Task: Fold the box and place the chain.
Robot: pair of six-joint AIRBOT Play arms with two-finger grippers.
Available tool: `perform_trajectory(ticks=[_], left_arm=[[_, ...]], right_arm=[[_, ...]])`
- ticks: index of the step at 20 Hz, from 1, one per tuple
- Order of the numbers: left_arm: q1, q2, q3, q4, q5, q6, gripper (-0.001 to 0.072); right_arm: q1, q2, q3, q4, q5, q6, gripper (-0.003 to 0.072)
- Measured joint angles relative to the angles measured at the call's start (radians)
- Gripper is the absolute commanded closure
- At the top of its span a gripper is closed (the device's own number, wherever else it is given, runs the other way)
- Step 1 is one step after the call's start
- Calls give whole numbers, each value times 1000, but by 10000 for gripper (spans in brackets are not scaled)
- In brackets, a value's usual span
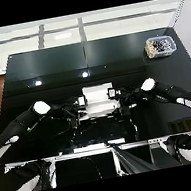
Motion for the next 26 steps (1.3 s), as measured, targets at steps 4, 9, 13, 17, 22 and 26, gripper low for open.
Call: perform_trajectory(ticks=[4, 9, 13, 17, 22, 26], left_arm=[[0, -18, 0, -82, 6, 1, 491], [-7, -35, 0, -127, 4, 2, 491], [-38, -56, 0, -138, 24, 2, 491], [-53, -69, 0, -142, 34, 0, 589], [-57, -72, 0, -143, 50, 0, 327], [-57, -73, 0, -141, 50, 0, 469]], right_arm=[[0, 0, 0, 0, 0, 0, 600], [0, 0, 0, 0, 0, 0, 599], [0, 0, 0, -1, 0, -2, 599], [0, 0, 0, -2, 0, -1, 599], [0, 0, 0, -1, 0, -1, 600], [0, 0, 0, 0, 0, -1, 600]])
